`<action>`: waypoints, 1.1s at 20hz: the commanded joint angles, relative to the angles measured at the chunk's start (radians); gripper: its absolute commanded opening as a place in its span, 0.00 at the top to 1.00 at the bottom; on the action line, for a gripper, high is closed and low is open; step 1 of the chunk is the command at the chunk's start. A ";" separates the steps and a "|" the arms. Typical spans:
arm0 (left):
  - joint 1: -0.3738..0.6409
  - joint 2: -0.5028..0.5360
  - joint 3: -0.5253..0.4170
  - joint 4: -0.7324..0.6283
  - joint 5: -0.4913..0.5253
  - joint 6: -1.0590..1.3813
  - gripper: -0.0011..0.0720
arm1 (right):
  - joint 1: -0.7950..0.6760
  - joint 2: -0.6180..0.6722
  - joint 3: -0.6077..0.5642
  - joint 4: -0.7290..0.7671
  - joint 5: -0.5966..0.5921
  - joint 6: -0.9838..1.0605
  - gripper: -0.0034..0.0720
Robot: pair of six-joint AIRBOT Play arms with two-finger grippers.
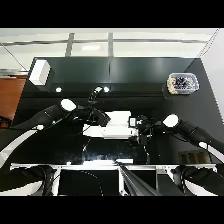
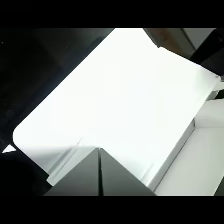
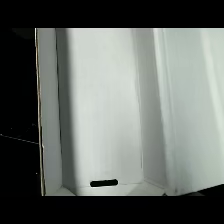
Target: Fold the box and place the chain.
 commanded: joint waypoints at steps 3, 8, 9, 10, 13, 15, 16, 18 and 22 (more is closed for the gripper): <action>0.001 0.106 0.062 0.246 -0.050 -0.138 0.95 | -0.001 0.000 0.001 0.000 0.000 0.000 0.63; 0.008 0.298 0.000 0.613 -0.251 -0.112 0.95 | -0.001 0.000 0.001 0.000 0.000 0.000 0.63; 0.008 0.313 -0.011 0.629 -0.286 -0.059 0.95 | -0.001 0.000 0.001 0.000 0.000 0.000 0.63; 0.008 0.318 -0.018 0.637 -0.308 -0.023 0.95 | -0.001 0.000 0.001 0.000 0.000 0.000 0.63; 0.006 0.306 -0.029 0.638 -0.301 0.071 0.91 | -0.001 0.000 0.001 0.000 0.000 0.000 0.63; 0.006 0.285 -0.045 0.637 -0.266 0.179 0.00 | -0.001 0.000 0.001 0.000 0.000 0.000 0.63; 0.006 0.270 -0.052 0.637 -0.241 0.240 0.02 | -0.001 0.000 0.001 0.000 0.000 0.000 0.63; 0.006 0.235 -0.054 0.623 -0.214 0.383 0.03 | -0.001 0.000 0.001 0.000 0.000 0.000 0.63; -0.012 0.180 -0.054 0.440 -0.177 0.503 0.05 | -0.001 0.000 0.001 0.000 0.000 0.000 0.63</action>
